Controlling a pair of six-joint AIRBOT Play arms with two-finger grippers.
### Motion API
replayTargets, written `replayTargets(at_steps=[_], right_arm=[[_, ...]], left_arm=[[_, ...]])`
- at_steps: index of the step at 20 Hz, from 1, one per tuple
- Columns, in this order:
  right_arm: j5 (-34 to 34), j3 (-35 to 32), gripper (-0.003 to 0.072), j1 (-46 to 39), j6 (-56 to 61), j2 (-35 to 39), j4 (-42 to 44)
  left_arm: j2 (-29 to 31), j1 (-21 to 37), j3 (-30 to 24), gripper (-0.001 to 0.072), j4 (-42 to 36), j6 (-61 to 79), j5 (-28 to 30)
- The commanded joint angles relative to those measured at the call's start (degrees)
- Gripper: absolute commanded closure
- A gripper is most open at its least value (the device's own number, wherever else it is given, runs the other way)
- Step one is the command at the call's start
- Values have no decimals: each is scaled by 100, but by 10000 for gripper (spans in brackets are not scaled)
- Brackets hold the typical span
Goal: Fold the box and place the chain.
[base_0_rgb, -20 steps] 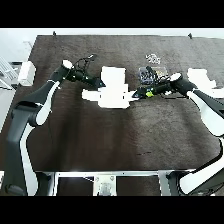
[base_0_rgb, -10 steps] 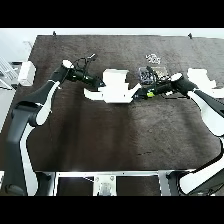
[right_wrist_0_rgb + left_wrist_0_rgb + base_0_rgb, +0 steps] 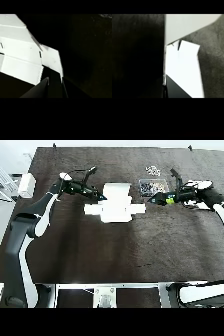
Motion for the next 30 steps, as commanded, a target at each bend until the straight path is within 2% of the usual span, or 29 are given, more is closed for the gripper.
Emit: replayTargets(at_steps=[1,5,10,14,19,22,25,30], right_arm=[[9,-201,467,-129,-101,234,57],[-262,-533,467,-133,-402,234,564],[-448,-782,467,-118,-588,234,612],[-483,-850,467,-116,-651,234,625],[-479,-870,467,-94,-811,271,758],[-498,-1165,470,-98,-1211,588,1213],[-691,-1473,496,-101,-1340,870,1307],[-876,-1587,495,-101,-1460,890,1331]], left_arm=[[17,153,-203,694,-767,933,-372],[284,61,-682,694,-730,1633,-151],[699,-144,-1871,694,-684,2778,1034],[697,-144,-2310,694,-723,3512,1174],[697,-151,-2354,693,-789,3947,1119],[697,-151,-2354,693,-798,4094,1014],[697,-151,-2354,693,-804,4205,1023],[699,-149,-2354,688,-844,4175,1257]])
